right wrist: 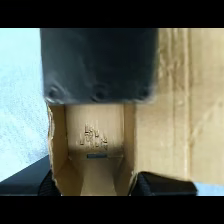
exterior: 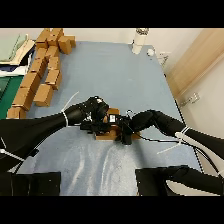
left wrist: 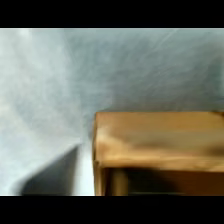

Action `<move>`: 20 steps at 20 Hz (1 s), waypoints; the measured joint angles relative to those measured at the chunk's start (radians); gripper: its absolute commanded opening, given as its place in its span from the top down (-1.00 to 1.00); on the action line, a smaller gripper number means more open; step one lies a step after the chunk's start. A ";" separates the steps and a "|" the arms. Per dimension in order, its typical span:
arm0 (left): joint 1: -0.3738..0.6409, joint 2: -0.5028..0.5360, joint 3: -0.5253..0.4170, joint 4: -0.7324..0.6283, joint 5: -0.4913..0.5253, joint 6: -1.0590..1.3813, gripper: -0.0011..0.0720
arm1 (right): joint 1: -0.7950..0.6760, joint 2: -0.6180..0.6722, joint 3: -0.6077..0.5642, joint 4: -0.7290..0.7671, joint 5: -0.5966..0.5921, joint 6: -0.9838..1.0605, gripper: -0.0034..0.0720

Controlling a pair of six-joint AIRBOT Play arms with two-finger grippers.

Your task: Fold the box.

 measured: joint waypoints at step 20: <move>0.368 -0.001 0.182 -0.380 -0.272 0.266 0.94 | 0.000 0.000 0.000 0.000 0.000 0.000 -0.40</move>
